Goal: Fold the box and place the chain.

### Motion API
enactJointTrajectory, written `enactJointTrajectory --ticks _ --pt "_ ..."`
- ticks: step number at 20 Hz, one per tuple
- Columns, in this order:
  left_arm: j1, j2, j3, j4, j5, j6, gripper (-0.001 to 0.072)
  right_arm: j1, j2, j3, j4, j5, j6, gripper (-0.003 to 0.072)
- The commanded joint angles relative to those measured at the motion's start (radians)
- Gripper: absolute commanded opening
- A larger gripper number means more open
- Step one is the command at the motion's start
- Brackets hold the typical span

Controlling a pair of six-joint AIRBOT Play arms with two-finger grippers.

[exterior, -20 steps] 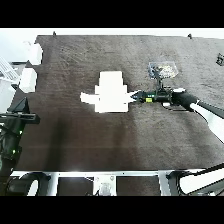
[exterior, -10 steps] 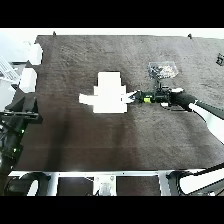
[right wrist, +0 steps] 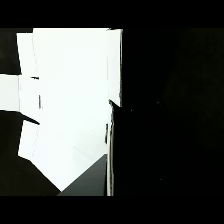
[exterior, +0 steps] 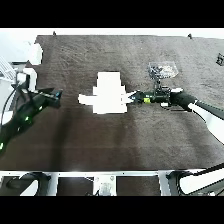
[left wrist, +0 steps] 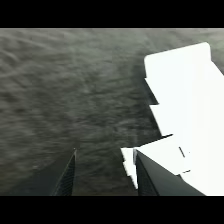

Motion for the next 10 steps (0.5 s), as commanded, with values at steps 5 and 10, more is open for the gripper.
enactJointTrajectory --ticks 5,10 --pt "0.0 -0.655 0.62 0.416 -0.574 -0.505 0.0418 0.002 -0.001 0.001 0.003 -0.001 0.001 0.0006" --pt "0.0 -0.899 0.982 0.492 -0.78 -0.694 0.0418 0.001 -0.001 0.001 0.003 -0.002 0.001 0.0007"
